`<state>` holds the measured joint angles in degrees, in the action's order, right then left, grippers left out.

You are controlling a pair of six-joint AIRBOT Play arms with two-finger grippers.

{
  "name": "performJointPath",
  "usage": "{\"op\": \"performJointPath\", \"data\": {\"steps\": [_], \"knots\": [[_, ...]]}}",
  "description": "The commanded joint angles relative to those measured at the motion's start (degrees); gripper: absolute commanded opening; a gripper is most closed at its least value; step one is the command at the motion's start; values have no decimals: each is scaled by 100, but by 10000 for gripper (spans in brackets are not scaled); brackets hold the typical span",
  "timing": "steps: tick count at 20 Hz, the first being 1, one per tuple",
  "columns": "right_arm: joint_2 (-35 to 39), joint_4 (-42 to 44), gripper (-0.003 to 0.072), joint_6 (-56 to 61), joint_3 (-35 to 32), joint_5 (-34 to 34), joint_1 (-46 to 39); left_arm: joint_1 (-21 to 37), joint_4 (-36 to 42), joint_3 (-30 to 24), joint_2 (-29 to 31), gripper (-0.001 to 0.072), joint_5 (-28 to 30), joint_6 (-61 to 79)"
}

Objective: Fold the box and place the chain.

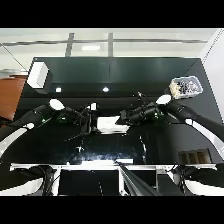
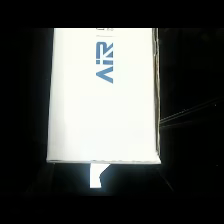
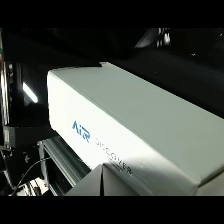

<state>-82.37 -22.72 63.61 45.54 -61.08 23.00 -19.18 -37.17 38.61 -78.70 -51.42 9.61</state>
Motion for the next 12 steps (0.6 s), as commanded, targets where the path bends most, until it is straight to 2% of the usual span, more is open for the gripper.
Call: {"op": "performJointPath", "data": {"steps": [1,8,12], "knots": [[-24,-155,22,4,-2,125,11,0,2,-2,-2,390,-2,-4],[-22,-142,22,4,4,170,46,0,0,-2,-2,393,-2,-4],[107,-109,22,-138,227,-356,-79,0,9,-2,-2,402,-7,-11]]}}
